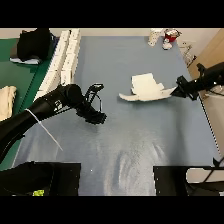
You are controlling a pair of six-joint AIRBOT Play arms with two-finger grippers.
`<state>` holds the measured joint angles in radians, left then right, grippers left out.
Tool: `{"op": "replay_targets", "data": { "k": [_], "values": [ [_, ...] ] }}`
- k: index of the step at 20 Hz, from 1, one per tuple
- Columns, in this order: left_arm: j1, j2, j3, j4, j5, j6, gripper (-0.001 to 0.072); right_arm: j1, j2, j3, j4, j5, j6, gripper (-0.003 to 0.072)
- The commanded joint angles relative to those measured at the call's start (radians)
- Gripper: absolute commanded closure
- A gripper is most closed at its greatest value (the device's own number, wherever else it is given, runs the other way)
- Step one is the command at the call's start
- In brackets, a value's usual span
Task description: Fold the box.
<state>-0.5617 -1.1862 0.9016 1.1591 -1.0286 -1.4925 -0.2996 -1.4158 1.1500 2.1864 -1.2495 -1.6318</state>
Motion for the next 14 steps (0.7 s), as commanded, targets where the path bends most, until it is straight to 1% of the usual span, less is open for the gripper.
{"op": "replay_targets", "data": {
  "k": [1, 3, 5, 8, 9, 10, 11, 13, 14],
  "values": [
    [0.0, 0.0, 0.0, 0.0, 0.0, 0.0, 0.0697, 0.015, 0.285, -0.341, -0.012, 0.03, 0.0, 0.0689],
    [0.0, 0.0, 0.0, 0.0, 0.0, 0.0, 0.0697, 0.015, 0.41, -0.478, 0.018, 0.045, 0.0, 0.0688],
    [0.0, 0.0, 0.0, 0.0, 0.0, 0.0, 0.0697, 0.015, 0.502, -0.572, 0.03, 0.05, 0.005, 0.0687],
    [0.0, 0.0, 0.0, 0.0, 0.0, 0.0, 0.0697, 0.015, 0.575, -0.642, 0.026, 0.063, 0.012, 0.0673],
    [0.0, 0.0, 0.0, 0.0, 0.0, 0.0, 0.0697, 0.015, 0.576, -0.643, 0.016, 0.063, 0.012, 0.0605],
    [0.0, 0.0, 0.0, 0.0, 0.0, 0.0, 0.0697, 0.014, 0.575, -0.643, 0.008, 0.063, 0.012, 0.0348],
    [0.0, 0.0, 0.0, 0.0, 0.0, 0.0, 0.0697, 0.014, 0.575, -0.641, 0.008, 0.064, 0.012, 0.0167],
    [0.0, 0.0, 0.0, 0.0, 0.001, 0.0, 0.0697, 0.004, 0.575, -0.606, -0.027, 0.064, 0.012, 0.0159],
    [0.0, 0.0, 0.0, 0.0, 0.002, 0.0, 0.0697, -0.008, 0.573, -0.565, -0.081, 0.068, 0.013, 0.0159]
  ]
}}
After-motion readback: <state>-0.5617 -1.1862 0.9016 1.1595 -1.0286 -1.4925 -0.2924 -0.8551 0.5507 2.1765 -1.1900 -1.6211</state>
